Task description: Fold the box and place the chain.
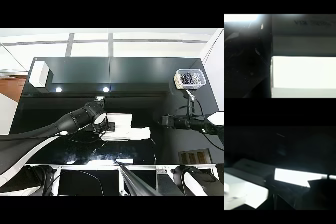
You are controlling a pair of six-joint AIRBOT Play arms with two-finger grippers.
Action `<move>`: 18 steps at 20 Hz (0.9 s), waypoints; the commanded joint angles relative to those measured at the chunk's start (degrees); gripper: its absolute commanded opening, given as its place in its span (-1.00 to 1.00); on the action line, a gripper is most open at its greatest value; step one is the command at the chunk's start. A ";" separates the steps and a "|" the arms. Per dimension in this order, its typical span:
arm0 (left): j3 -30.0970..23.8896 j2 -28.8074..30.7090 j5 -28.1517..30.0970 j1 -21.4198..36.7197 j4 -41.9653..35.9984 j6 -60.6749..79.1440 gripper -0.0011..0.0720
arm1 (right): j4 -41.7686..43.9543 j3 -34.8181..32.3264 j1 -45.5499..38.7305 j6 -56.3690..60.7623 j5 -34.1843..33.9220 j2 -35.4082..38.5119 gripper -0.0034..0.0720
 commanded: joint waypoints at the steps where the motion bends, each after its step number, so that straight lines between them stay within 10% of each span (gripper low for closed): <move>1: 0.00 0.02 -0.04 0.00 0.00 -0.04 -0.88 | -5.77 -0.59 -2.49 11.82 5.79 -3.76 -0.81; 16: 0.00 0.02 -0.04 -0.02 0.00 -0.07 -0.88 | 7.72 -0.57 14.38 2.91 2.60 -18.03 -0.80; 18: 0.00 0.02 -0.07 -0.02 0.00 -0.07 -0.88 | 7.89 -0.57 14.38 2.91 3.41 -18.01 0.29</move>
